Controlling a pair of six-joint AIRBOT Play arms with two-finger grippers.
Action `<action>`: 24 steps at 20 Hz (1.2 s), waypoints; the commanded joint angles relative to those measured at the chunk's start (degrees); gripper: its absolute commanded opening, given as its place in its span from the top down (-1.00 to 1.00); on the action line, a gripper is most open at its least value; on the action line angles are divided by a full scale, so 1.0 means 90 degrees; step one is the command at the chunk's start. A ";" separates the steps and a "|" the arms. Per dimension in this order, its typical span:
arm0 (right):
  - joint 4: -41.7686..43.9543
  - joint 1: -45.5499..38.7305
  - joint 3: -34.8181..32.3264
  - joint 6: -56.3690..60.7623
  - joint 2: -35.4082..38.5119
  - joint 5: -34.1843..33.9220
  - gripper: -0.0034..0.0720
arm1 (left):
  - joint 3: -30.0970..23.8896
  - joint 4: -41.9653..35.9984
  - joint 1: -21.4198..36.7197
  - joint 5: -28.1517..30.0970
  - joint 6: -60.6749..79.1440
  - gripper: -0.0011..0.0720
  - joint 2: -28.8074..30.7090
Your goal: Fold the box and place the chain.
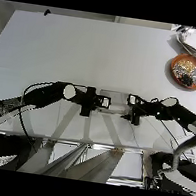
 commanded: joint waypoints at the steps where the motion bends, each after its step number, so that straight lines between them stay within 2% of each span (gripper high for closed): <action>1: 0.0000 0.0000 0.0002 0.0000 0.0005 -0.0002 0.06 | -0.0002 -0.0189 -0.0124 0.0430 0.0015 0.71 0.0000; 2: 0.0000 0.0000 0.0002 0.0000 0.0005 -0.0002 0.06 | -0.0002 -0.0238 -0.0158 0.0430 0.0012 0.76 0.0000; 9: 0.0000 -0.0002 0.0002 0.0000 0.0005 -0.0002 0.06 | -0.0002 -0.0517 -0.0330 0.0452 0.0012 0.71 -0.0138; 11: 0.0000 0.0000 0.0002 0.0000 0.0005 -0.0002 0.06 | -0.0002 -0.0532 -0.0355 0.0452 0.0012 0.38 -0.0138; 13: 0.0000 0.0000 0.0002 0.0000 0.0005 -0.0002 0.06 | -0.0002 -0.0641 -0.0355 0.0454 0.0010 0.16 -0.0138; 15: 0.0000 -0.0002 0.0002 0.0000 0.0005 -0.0002 0.06 | -0.0002 -0.0792 -0.0355 0.0452 0.0010 0.12 -0.0138; 16: 0.0000 -0.0002 0.0002 0.0000 0.0005 -0.0002 0.06 | -0.0002 -0.0838 -0.0355 0.0454 0.0010 0.02 -0.0138; 18: 0.0000 0.0000 0.0002 0.0000 0.0005 -0.0002 0.06 | -0.0002 -0.0855 -0.0355 0.0452 0.0010 0.02 -0.0138; 19: 0.0000 -0.0002 0.0002 0.0000 0.0005 -0.0002 0.06 | -0.0002 -0.0855 -0.0352 0.0449 -0.0010 0.05 -0.0136; 20: 0.0000 -0.0002 0.0002 0.0000 0.0005 -0.0002 0.06 | -0.0002 -0.0850 -0.0352 0.0401 -0.0175 0.16 -0.0114; 22: 0.0000 -0.0002 0.0002 0.0000 0.0005 -0.0002 0.06 | -0.0002 -0.0721 -0.0289 0.0136 -0.0668 0.85 0.0058; 23: 0.0000 0.0000 0.0002 0.0000 0.0005 -0.0002 0.06 | -0.0002 -0.0610 -0.0221 0.0012 -0.0908 0.96 0.0194; 24: 0.0000 -0.0002 0.0002 0.0000 0.0005 -0.0002 0.06 | -0.0002 -0.0474 -0.0134 -0.0080 -0.1299 0.96 0.0379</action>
